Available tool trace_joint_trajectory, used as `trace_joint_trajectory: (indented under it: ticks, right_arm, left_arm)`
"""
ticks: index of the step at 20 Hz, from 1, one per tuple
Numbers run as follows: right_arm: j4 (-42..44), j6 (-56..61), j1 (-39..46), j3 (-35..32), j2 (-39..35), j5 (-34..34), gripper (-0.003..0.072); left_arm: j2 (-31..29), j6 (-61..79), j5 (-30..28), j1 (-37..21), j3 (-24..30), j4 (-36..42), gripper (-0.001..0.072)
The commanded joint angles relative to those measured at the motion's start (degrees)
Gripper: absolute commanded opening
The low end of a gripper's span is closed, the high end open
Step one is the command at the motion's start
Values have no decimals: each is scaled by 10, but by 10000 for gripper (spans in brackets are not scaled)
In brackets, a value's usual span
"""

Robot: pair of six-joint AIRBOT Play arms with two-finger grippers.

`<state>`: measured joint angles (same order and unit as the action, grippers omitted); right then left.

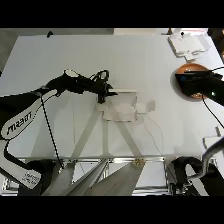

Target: Fold the box and place the chain.

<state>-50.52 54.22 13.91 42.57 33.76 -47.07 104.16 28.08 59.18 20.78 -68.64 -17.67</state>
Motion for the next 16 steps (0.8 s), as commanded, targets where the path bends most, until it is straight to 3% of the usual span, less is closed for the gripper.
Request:
trace_joint_trajectory:
  ticks: [1,4,6,12,16]
  right_arm:
    - [130,-183,0,5,-13,-142,679]
    - [139,-272,0,5,-15,-259,710]
    - [99,-295,0,5,-15,-290,710]
    - [-51,-295,-38,0,-15,-280,711]
    - [-77,-309,-123,-42,0,-223,710]
  left_arm:
    - [0,0,0,0,0,-1,16]
    - [0,0,0,0,0,-1,16]
    - [0,0,0,0,0,-1,16]
    - [0,0,0,0,0,-1,16]
    - [0,0,0,0,0,-1,16]
